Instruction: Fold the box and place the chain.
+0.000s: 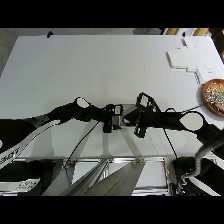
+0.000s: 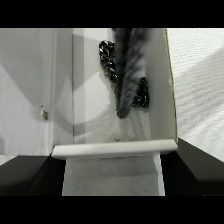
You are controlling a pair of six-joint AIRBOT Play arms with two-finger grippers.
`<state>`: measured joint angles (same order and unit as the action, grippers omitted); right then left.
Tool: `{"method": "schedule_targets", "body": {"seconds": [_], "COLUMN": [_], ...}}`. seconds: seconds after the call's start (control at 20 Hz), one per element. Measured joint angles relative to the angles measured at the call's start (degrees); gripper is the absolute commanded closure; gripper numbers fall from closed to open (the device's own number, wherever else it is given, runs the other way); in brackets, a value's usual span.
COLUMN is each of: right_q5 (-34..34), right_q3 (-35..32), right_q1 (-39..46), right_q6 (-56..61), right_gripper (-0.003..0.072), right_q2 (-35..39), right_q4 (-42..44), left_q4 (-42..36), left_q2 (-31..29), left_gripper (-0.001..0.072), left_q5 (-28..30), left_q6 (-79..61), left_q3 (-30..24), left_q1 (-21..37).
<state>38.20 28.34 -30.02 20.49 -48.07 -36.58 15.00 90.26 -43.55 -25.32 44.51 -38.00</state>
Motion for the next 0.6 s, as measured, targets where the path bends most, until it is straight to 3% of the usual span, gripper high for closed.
{"method": "schedule_targets", "body": {"seconds": [0.2,0.3,0.6], "right_q5": [1.5,4.7,15.0], "right_q3": [1.1,2.4,3.7], "right_q1": [0.5,2.7,17.0], "right_q6": [7.0,8.8,10.8], "right_gripper": [0.0443,0.0531,0.0537], "right_q2": [0.9,3.1,9.0], "right_q4": [-9.2,-14.0,-25.3], "left_q4": [0.0,0.0,0.0], "left_q2": [0.0,0.0,0.0], "left_gripper": [0.0435,0.0435,0.0435], "left_q5": [0.0,0.0,0.0], "left_q6": [0.0,0.0,0.0], "left_q3": [0.0,0.0,0.0], "left_q1": [0.0,0.0,0.0]}}
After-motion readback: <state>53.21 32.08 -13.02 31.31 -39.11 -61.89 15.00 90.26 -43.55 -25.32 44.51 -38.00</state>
